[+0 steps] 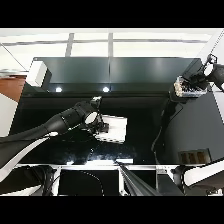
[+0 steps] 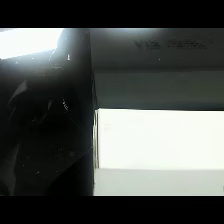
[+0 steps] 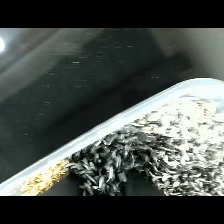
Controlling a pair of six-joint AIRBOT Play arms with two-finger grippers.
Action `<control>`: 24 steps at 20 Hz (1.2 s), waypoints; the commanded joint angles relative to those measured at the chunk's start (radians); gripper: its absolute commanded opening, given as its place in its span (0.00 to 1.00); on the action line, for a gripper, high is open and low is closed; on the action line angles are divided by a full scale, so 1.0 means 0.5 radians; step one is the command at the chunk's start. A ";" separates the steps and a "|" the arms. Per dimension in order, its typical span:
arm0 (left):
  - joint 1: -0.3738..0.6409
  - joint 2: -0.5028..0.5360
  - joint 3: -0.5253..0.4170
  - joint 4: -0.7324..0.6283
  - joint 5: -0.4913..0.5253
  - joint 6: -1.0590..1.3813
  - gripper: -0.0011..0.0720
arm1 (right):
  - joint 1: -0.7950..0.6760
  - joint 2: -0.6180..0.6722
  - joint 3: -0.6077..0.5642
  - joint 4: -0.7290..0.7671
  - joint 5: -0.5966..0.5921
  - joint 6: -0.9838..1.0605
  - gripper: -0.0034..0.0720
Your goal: Fold the box and place the chain.
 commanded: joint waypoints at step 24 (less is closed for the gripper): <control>0.000 -0.001 0.002 -0.008 -0.051 0.000 0.06 | -0.084 1.172 0.349 0.079 0.729 -0.818 0.10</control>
